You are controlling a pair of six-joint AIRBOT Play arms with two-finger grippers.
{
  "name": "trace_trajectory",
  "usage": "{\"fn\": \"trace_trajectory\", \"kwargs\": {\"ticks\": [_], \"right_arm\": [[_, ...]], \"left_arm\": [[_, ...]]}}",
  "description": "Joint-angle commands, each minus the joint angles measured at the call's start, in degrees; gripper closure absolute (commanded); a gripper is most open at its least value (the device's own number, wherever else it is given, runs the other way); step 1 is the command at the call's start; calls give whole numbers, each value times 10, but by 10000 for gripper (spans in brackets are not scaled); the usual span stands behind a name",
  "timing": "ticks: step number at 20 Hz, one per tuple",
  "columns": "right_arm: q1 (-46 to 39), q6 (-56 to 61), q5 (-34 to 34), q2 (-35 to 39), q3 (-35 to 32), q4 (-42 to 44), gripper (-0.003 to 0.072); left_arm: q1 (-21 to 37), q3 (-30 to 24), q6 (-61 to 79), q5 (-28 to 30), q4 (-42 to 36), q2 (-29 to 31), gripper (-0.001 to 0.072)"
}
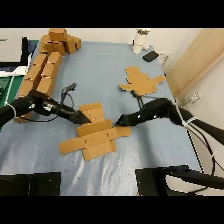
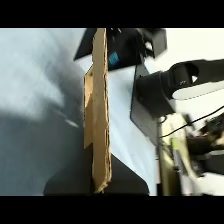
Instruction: Fold the box.
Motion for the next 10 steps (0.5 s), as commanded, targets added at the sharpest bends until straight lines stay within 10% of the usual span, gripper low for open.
{"fn": "trace_trajectory", "kwargs": {"ticks": [1,3,10], "right_arm": [[-74,131,-56,0,82,-96,271],[-96,136,-78,1,106,-96,681],[-60,147,-36,0,106,-96,681]], "left_arm": [[-84,29,65,97,7,22,704],[-127,27,112,159,23,44,705],[-214,-55,314,341,-16,122,705]]}}
